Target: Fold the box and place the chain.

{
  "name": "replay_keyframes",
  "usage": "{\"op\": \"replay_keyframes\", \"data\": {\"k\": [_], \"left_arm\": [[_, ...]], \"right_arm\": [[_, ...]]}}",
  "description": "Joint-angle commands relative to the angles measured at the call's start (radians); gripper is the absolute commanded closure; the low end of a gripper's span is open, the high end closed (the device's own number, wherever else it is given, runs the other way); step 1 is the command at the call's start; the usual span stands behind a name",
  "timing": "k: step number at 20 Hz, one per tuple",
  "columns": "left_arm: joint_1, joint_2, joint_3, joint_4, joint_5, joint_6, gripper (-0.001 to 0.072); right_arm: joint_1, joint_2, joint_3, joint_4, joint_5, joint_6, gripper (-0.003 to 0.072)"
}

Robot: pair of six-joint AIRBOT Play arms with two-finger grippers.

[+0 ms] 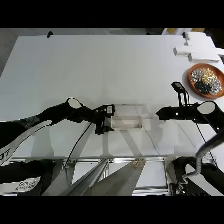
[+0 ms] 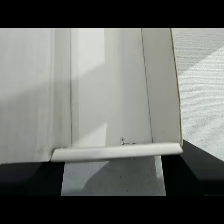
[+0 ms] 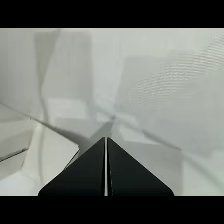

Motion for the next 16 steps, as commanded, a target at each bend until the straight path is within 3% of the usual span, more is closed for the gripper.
{"op": "replay_keyframes", "data": {"k": [1,12,13,14,15,16], "left_arm": [[0.000,0.001,0.000,0.000,0.000,0.000,0.0675],[0.000,0.001,0.000,0.000,0.000,0.000,0.0675],[0.000,0.001,0.000,0.000,0.000,0.000,0.0675],[0.000,0.001,0.000,0.000,0.000,0.000,0.0675],[0.000,0.001,0.000,0.000,0.000,0.000,0.0675],[0.000,0.001,0.000,0.000,0.000,0.000,0.0675]], "right_arm": [[0.011,-0.090,0.000,0.035,0.095,0.060,0.0663],[0.069,-0.082,-0.022,0.058,0.169,0.088,0.0659],[0.069,-0.069,-0.022,0.083,0.182,0.068,0.0608],[0.069,-0.047,-0.022,0.106,0.193,0.051,0.0462],[0.069,-0.022,-0.022,0.117,0.204,0.047,0.0399],[0.069,0.002,-0.022,0.127,0.202,0.047,0.0399]]}}
